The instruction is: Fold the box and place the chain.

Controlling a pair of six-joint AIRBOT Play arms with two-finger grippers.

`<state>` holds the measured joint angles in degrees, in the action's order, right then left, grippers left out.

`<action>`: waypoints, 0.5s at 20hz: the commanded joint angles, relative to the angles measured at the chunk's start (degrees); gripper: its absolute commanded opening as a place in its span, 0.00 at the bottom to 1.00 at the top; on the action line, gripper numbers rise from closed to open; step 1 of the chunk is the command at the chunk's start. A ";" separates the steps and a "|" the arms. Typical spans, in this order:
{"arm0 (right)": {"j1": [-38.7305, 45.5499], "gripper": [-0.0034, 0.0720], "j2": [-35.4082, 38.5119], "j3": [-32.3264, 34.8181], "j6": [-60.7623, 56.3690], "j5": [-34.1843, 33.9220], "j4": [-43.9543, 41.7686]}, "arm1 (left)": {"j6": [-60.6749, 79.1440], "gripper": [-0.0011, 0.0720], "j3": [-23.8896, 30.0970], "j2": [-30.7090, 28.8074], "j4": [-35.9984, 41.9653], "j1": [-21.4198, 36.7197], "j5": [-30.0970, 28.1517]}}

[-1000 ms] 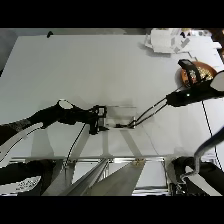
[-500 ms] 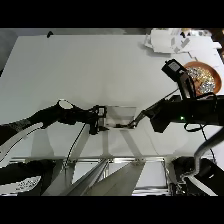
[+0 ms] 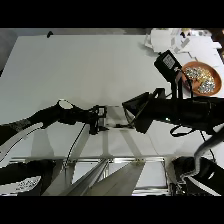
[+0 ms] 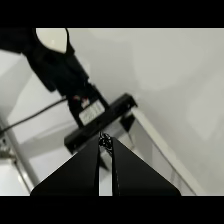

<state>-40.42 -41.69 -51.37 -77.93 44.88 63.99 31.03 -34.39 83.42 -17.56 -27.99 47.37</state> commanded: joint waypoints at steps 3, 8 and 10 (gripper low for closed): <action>-0.70 0.07 -2.58 -0.04 0.33 -8.04 -3.30 | 0.00 0.22 -0.04 -0.04 -0.02 0.04 -0.02; -0.70 0.07 -5.88 -0.04 9.90 -13.86 -15.30 | 0.00 0.22 -0.04 -0.04 -0.02 0.04 -0.02; -0.70 0.07 -6.80 -0.04 12.24 -11.34 -15.89 | 0.02 0.22 -0.04 -0.04 -0.02 0.04 -0.02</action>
